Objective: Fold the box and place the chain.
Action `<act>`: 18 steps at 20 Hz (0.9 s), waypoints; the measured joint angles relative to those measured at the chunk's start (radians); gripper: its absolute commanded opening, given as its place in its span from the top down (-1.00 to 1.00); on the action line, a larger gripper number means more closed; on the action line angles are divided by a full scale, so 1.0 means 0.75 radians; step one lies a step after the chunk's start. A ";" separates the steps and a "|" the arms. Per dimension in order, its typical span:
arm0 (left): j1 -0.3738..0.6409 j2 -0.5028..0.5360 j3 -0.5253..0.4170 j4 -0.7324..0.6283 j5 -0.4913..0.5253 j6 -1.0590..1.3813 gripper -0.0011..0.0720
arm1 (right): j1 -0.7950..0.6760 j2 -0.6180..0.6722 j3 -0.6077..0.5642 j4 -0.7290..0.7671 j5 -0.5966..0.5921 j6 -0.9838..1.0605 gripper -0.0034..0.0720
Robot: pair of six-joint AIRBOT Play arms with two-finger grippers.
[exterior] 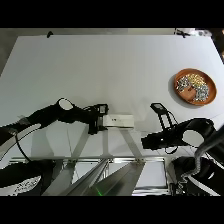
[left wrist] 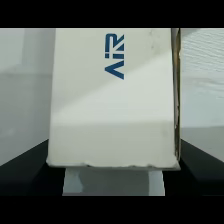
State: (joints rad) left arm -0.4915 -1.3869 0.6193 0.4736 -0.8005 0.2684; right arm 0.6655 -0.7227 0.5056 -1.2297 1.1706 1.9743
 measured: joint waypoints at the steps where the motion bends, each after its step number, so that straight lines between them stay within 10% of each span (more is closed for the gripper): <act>1: 0.024 0.028 0.000 0.022 0.015 -0.035 0.96 | 0.000 0.000 0.000 0.003 -0.013 0.005 0.88; 10: 0.660 0.398 -0.001 0.332 0.183 -0.541 0.96 | 0.000 0.000 0.000 -0.042 -0.155 0.011 0.88; 16: 1.150 0.372 -0.001 0.765 0.222 -1.021 0.94 | 0.000 0.000 0.000 -0.091 -0.185 0.006 0.87; 18: 1.247 0.335 -0.001 0.874 0.188 -1.150 0.64 | 0.000 0.000 0.000 -0.097 -0.188 -0.002 0.87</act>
